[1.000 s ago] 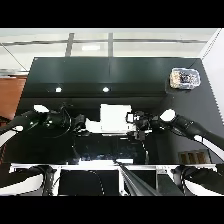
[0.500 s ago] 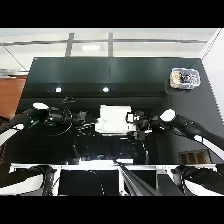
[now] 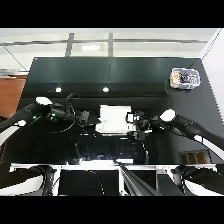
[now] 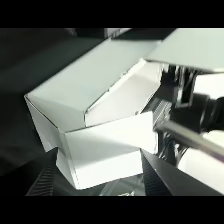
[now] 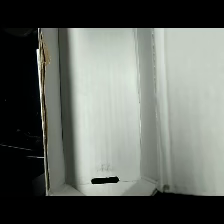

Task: Fold the box and place the chain.

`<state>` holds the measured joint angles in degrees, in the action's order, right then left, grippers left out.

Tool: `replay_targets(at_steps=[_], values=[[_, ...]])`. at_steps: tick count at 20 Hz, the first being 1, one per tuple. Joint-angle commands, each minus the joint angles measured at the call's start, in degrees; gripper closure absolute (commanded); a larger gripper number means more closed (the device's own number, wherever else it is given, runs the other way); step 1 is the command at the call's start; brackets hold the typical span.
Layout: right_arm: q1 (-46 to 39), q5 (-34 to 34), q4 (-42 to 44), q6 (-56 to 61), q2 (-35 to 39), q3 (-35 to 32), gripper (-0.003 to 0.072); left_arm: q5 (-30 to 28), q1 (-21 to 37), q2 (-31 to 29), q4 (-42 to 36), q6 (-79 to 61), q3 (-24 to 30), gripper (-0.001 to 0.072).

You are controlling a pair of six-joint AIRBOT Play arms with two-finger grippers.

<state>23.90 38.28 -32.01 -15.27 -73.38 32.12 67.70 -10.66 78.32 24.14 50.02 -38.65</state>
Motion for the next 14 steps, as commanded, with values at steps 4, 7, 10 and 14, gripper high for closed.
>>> replay_targets(at_steps=[4, 7, 10, 14], values=[[0.02, -0.02, 0.0, 0.0, -0.04, 0.0, 0.0382, -3.48, -5.7, 0.02, 8.57, 9.6, -3.52, 0.0131], [0.02, -0.02, 0.0, 0.0, -0.04, 0.0, 0.0382, -7.45, -8.17, 0.04, 12.68, 16.04, -5.6, 0.0131], [0.02, -0.02, 0.0, 0.0, -0.04, 0.0, 0.0382, -9.68, -10.14, 0.04, 14.88, 21.42, -7.19, 0.0131], [0.02, -0.02, 0.0, 0.0, -0.04, 0.0, 0.0382, -9.44, -13.31, 0.02, 18.12, 27.89, -9.64, 0.0131]])
